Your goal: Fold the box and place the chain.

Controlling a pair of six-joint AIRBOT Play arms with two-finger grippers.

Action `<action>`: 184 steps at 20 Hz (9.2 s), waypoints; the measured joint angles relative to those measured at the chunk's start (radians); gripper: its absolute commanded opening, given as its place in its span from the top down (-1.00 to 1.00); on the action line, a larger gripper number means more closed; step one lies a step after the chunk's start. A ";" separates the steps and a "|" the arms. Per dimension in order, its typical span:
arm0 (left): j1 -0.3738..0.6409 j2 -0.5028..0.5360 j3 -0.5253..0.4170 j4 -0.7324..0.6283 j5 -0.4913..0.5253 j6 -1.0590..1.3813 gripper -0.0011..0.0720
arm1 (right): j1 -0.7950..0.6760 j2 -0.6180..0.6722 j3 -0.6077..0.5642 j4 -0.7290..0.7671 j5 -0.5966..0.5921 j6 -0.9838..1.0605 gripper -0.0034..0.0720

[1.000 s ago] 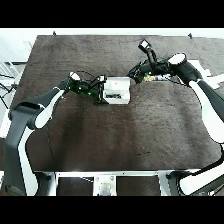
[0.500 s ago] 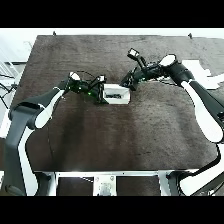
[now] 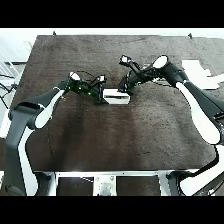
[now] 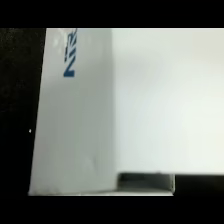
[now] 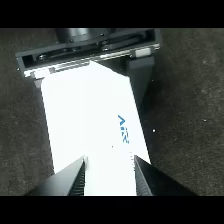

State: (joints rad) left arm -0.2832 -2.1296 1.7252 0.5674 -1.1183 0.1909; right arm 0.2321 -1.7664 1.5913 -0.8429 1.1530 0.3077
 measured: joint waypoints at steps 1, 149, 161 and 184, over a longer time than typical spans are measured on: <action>0.000 0.000 0.000 0.000 0.000 0.000 -0.74 | 0.001 -0.002 0.000 -0.002 0.000 -0.002 -0.29; 0.406 0.378 0.001 0.025 0.282 -0.491 0.94 | -0.266 1.463 -1.403 0.282 -0.772 0.172 0.90; 0.706 0.389 -0.191 0.181 0.620 -0.728 0.92 | -0.266 1.463 -1.422 0.283 -0.772 0.172 0.90; 0.721 0.195 -0.233 0.158 0.750 -0.666 -1.00 | -0.266 1.463 -1.423 0.285 -0.772 0.183 0.90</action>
State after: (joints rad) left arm 0.4377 -1.9350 1.4925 0.7254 -0.3687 -0.4755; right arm -0.0338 -0.3035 0.1688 -0.5575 0.3805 0.4911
